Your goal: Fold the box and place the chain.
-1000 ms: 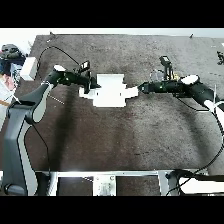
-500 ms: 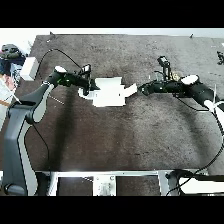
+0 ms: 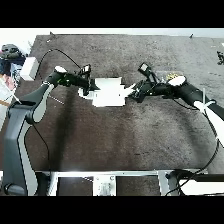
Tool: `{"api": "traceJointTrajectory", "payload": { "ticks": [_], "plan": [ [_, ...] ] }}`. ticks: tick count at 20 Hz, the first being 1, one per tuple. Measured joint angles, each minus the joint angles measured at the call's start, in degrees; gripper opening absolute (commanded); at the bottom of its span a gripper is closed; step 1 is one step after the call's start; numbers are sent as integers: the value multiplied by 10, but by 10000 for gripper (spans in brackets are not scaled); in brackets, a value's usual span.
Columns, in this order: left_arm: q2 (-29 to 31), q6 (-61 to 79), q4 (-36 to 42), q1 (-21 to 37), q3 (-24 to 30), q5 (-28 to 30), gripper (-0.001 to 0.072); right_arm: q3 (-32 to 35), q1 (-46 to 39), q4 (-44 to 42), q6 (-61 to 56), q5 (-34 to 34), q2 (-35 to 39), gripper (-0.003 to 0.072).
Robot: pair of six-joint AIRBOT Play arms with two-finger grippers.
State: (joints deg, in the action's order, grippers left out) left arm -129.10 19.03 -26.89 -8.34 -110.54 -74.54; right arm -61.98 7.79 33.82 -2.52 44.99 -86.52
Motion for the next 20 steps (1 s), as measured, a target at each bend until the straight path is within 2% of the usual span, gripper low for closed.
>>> {"api": "traceJointTrajectory", "payload": {
  "ticks": [9, 20],
  "plan": [
    [0, -1, 1, 0, 0, 1, 12, 0, 64, 10, 148, -8, -69, 716],
    [0, -1, 2, 0, 0, 2, 12, -12, 101, 44, 172, -126, -96, 716]
  ]
}}
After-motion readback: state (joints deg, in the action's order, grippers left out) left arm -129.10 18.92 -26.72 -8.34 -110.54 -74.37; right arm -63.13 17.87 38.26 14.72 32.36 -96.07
